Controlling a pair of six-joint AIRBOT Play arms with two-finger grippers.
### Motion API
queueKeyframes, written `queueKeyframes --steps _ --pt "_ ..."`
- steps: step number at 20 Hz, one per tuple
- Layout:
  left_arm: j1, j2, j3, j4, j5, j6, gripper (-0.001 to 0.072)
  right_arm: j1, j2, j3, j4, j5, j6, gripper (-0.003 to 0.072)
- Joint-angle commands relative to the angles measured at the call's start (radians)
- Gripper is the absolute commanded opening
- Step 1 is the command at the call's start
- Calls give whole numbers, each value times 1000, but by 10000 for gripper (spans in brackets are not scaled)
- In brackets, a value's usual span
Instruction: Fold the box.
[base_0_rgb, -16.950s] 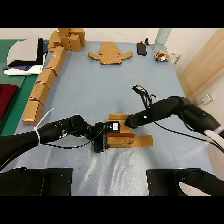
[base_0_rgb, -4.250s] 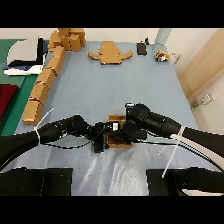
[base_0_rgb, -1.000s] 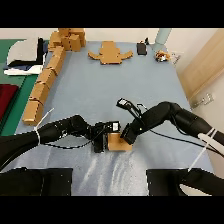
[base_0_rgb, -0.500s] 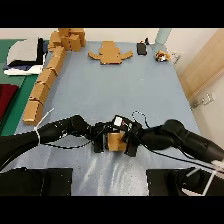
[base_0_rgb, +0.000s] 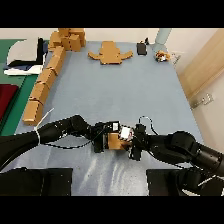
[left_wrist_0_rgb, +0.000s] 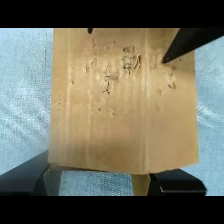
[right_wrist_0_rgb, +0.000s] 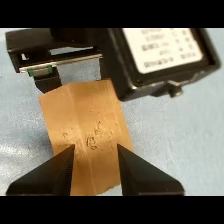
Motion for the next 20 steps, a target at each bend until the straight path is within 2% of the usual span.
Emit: queueKeyframes --steps 1,2,3,7,8,14,20 --pt "0 1 0 0 0 0 454 2 -21 -5 -10 7 -32 423" --pt "0 1 0 0 0 0 454 3 -27 -5 -10 7 -32 509" --pt "0 1 0 0 0 0 454 4 -32 -5 -10 7 -35 544" --pt "0 1 0 0 0 0 454 21 -36 -5 -10 8 -50 549" --pt "0 1 0 0 0 0 454 21 -36 -5 -10 13 -51 579" --pt "0 1 0 0 0 0 454 21 -36 -5 -58 105 -84 579" --pt "0 1 0 0 0 0 454 74 -36 -10 -48 95 -117 579"
